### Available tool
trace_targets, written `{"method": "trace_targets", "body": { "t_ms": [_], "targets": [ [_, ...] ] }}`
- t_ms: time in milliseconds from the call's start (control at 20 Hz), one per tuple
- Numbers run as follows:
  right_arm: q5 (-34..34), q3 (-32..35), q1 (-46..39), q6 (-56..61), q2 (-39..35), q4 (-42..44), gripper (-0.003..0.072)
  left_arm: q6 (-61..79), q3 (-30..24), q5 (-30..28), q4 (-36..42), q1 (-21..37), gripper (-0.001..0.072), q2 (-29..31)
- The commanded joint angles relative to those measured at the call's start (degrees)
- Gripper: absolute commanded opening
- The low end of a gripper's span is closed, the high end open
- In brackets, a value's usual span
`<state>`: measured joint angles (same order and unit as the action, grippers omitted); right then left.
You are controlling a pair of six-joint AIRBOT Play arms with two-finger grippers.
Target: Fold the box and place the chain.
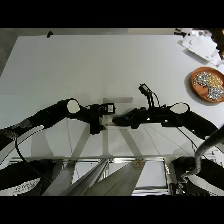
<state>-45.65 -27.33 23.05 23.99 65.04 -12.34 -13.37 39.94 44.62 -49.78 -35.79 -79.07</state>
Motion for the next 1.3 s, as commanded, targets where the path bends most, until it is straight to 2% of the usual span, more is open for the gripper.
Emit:
{"method": "trace_targets", "body": {
  "t_ms": [0,200,300,350,400,500,600,750,850,950,1000,1050,1150,1250],
  "targets": [
    [1.8,0.0,1.7,-0.3,1.0,1.4,0.0198,0.0,0.0,0.0,0.0,0.0,0.0412,0.0],
    [0.9,0.0,2.4,-0.3,0.5,1.4,0.0198,0.0,0.0,0.0,0.0,0.0,0.0412,0.0],
    [1.2,0.0,2.3,-0.3,-2.6,0.2,0.0208,0.0,0.0,0.0,0.0,0.0,0.0412,0.0],
    [1.6,-0.1,2.0,-0.3,-5.3,-1.3,0.0266,0.0,0.0,0.0,0.0,0.0,0.0412,0.0],
    [1.6,-0.1,1.2,-0.3,-8.2,-3.2,0.028,0.0,0.0,0.0,0.0,0.0,0.0412,0.0],
    [1.2,-0.1,-1.7,-0.2,-15.0,-10.1,0.028,0.0,0.0,0.0,0.0,0.0,0.0412,0.0],
    [-0.9,0.0,-6.3,-0.3,-21.5,-21.5,0.0279,0.0,0.0,0.0,0.0,0.0,0.0412,0.0],
    [-9.4,0.0,-14.4,-3.3,-25.7,-38.9,0.0279,0.0,0.0,0.0,0.0,0.0,0.0412,0.0],
    [-10.8,1.0,-17.0,-12.8,-25.6,-42.8,0.0297,0.0,0.0,0.0,0.0,0.0,0.0412,0.0],
    [-9.5,2.2,-17.1,-22.7,-23.5,-40.1,0.0304,0.0,0.0,0.0,0.0,0.0,0.0412,0.0],
    [-8.7,3.0,-17.0,-27.8,-21.8,-37.4,0.0352,0.0,0.0,0.0,0.0,0.0,0.0412,0.0],
    [-8.0,3.7,-16.8,-32.3,-20.1,-35.8,0.0357,0.0,0.0,0.0,0.0,0.0,0.0412,0.0],
    [-4.3,4.6,-15.2,-38.5,-16.2,-34.8,0.0502,0.0,0.0,0.0,0.0,0.0,0.0412,0.0],
    [-0.5,4.6,-12.9,-39.5,-12.1,-33.6,0.0523,0.0,0.0,0.0,0.0,0.0,0.0412,0.0]
  ]
}}
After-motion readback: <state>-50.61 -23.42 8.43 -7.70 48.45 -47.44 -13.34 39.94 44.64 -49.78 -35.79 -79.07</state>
